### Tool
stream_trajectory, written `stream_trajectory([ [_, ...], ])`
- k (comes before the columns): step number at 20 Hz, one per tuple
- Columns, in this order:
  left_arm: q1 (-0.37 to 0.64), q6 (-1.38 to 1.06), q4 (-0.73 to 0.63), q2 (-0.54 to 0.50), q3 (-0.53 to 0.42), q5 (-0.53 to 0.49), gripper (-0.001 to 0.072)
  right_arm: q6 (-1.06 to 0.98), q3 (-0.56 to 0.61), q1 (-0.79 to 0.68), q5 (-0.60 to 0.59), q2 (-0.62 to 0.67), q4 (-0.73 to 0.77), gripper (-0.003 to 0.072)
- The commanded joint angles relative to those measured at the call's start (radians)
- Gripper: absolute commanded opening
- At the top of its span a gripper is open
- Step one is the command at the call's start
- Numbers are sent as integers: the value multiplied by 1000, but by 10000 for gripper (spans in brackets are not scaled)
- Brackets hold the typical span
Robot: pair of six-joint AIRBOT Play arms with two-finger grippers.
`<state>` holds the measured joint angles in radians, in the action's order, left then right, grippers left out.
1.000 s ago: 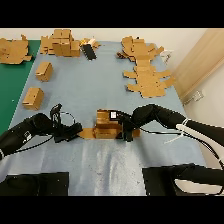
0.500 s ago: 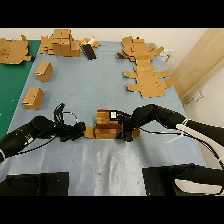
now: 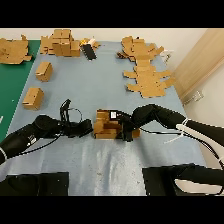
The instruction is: Fold the box.
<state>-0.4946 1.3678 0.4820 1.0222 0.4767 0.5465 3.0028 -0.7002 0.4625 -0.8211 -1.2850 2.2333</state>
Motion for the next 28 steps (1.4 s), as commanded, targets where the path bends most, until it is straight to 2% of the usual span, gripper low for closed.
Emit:
stream_trajectory([
  [1,-105,185,136,0,22,-129,5,0,0,1,0,0,0,499],
  [5,-154,547,484,0,28,-132,4,0,0,1,0,0,0,499],
  [7,-173,662,597,0,46,-127,4,0,0,1,0,0,0,499],
  [10,-209,748,698,1,89,-109,4,0,0,1,0,0,0,499],
  [13,-248,840,825,34,157,-8,5,0,0,1,1,0,0,499],
  [16,-247,839,820,39,180,32,28,0,0,1,0,0,0,499],
  [17,-246,839,820,32,183,35,292,0,0,1,0,0,0,499],
  [18,-245,840,820,22,183,39,516,0,0,1,0,0,0,499],
  [19,-241,840,820,13,183,49,416,0,0,1,1,0,0,499],
  [20,-235,836,822,8,183,65,276,0,0,1,1,0,0,499],
  [22,-220,828,822,4,183,93,273,0,0,1,1,0,0,499],
  [28,-219,828,818,4,191,93,274,0,0,1,1,0,0,499],
])
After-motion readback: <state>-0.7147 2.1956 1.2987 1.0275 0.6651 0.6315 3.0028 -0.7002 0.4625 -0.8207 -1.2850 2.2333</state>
